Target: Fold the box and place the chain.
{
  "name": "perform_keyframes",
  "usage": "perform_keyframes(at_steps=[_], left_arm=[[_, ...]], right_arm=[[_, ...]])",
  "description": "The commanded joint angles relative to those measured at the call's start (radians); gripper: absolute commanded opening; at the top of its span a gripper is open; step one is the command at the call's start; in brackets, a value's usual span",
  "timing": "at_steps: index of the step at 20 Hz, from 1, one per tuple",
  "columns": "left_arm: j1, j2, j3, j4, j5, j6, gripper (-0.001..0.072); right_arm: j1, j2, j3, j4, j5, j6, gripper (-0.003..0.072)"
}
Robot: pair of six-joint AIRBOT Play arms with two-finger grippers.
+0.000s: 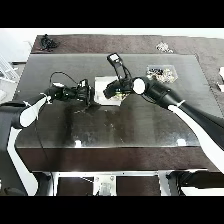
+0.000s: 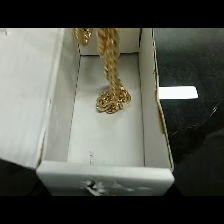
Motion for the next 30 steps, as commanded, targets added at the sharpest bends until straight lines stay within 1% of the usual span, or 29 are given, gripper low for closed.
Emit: perform_keyframes(at_steps=[1, 2, 6, 9, 12, 14, 15, 17, 18, 22, 25, 27, 30], left_arm=[[0.001, 0.0, 0.0, 0.0, 0.0, 0.0, 0.0462], [0.001, 0.0, 0.0, 0.0, 0.0, 0.0, 0.0462], [0.001, 0.0, 0.0, 0.0, -0.001, 0.0, 0.0462], [0.001, 0.0, 0.0, 0.0, 0.0, 0.0, 0.0462], [0.001, 0.0, 0.0, 0.0, 0.0, 0.0, 0.0462], [0.001, 0.0, 0.0, 0.0, 0.0, 0.0, 0.0462], [0.001, 0.0, 0.0, 0.0, 0.0, 0.0, 0.0462], [0.001, 0.0, 0.0, 0.0, 0.0, 0.0, 0.0462], [0.001, 0.0, 0.0, 0.0, 0.0, 0.0, 0.0462], [0.001, 0.0, 0.0, 0.0, 0.0, 0.0, 0.0462], [0.001, 0.0, 0.0, 0.0, -0.001, 0.0, 0.0462], [0.001, 0.0, 0.0, 0.0, 0.0, 0.0, 0.0462], [0.001, 0.0, 0.0, 0.0, -0.001, 0.0, 0.0462]], right_arm=[[-0.002, -0.041, -0.003, 0.056, 0.03, -0.001, 0.0313], [-0.008, -0.038, -0.003, 0.05, 0.042, -0.001, 0.052], [-0.076, 0.003, -0.004, 0.004, 0.093, 0.008, 0.0518], [-0.177, 0.055, -0.024, 0.003, 0.082, 0.051, 0.0503], [-0.311, 0.064, -0.072, 0.0, 0.05, 0.113, 0.0504], [-0.404, 0.064, -0.137, 0.001, -0.018, 0.169, 0.0504], [-0.442, 0.064, -0.17, 0.006, -0.071, 0.199, 0.0504], [-0.487, 0.061, -0.232, 0.033, -0.215, 0.232, 0.0504], [-0.497, 0.05, -0.251, 0.07, -0.275, 0.232, 0.0504], [-0.499, -0.039, -0.25, 0.102, -0.378, 0.236, 0.0506], [-0.512, -0.1, -0.249, 0.183, -0.452, 0.235, 0.0505], [-0.51, -0.136, -0.223, 0.217, -0.462, 0.235, 0.0503], [-0.494, -0.192, -0.154, 0.245, -0.459, 0.235, 0.0501]])
